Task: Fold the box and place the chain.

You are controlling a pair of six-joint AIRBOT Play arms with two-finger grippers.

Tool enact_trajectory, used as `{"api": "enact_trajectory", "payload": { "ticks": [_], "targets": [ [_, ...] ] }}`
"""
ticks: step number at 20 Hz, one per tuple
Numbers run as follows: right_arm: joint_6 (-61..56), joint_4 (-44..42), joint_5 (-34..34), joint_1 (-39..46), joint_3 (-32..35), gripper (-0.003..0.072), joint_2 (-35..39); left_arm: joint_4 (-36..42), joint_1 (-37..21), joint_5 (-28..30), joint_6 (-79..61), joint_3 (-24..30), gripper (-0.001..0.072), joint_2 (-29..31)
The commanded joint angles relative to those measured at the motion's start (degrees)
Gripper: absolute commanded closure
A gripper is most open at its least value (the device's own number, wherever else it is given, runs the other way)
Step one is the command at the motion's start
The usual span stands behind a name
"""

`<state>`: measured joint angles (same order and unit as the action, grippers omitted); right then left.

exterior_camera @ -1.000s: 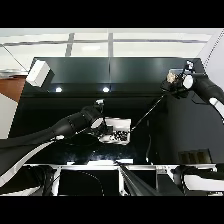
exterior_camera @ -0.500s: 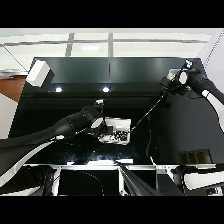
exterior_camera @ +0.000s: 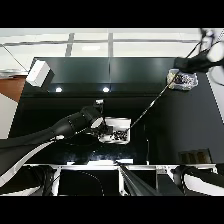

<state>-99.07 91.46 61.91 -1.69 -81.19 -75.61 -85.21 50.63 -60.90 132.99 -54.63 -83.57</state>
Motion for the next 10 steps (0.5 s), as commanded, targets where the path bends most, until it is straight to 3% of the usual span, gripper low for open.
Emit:
{"api": "enact_trajectory", "payload": {
  "ticks": [1,6,10],
  "targets": [
    [6.43,-5.27,10.91,0.02,-2.60,0.0660,11.26,-0.02,0.00,0.42,-0.15,0.02,0.0680,-0.02],
    [11.85,-20.87,18.01,0.02,-2.60,0.0659,22.73,0.00,0.02,0.39,-0.15,0.02,0.0679,-0.02],
    [16.26,-35.34,25.11,0.02,-2.58,0.0659,26.08,0.02,0.04,0.39,-0.15,0.02,0.0680,-0.02]
  ]
}}
